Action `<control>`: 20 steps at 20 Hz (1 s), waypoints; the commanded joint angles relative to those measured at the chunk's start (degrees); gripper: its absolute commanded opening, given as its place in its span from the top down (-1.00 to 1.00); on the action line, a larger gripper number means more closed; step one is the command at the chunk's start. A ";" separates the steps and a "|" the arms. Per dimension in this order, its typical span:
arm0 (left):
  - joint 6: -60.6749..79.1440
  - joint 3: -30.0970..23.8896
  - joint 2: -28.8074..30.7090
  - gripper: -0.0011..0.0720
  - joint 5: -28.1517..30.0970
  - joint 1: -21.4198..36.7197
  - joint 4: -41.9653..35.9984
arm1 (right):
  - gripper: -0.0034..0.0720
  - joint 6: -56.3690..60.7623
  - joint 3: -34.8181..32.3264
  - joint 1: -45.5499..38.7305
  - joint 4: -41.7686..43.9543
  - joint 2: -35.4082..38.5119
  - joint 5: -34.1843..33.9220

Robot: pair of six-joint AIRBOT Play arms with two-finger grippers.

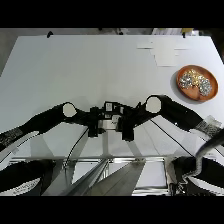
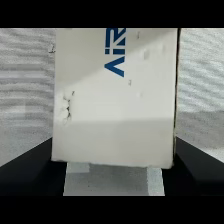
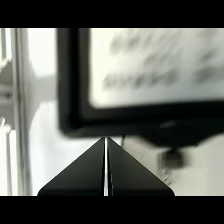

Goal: Fold the box and place the chain.

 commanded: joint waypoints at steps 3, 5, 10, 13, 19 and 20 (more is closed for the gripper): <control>-0.04 0.04 0.04 0.12 0.02 0.00 0.00 | 0.87 -1.51 -0.15 0.00 3.10 -0.72 -4.70; -0.04 0.04 0.04 0.12 0.02 0.00 0.02 | 0.87 -1.49 -0.48 0.00 3.15 -1.97 -4.76; -0.04 0.04 0.04 0.12 0.02 0.00 0.00 | 0.87 -1.42 -1.07 0.00 2.43 -2.27 -4.57; -0.04 0.04 0.04 0.12 0.02 0.00 0.00 | 0.87 -1.42 -1.18 0.00 1.75 -2.27 -4.83; -0.04 0.04 0.04 0.12 0.02 0.00 0.00 | 0.87 0.52 -1.22 0.02 -1.81 -2.45 -5.20; -0.04 0.04 0.04 0.12 0.02 0.00 0.00 | 0.87 0.57 -1.22 0.04 -1.81 -2.45 -5.22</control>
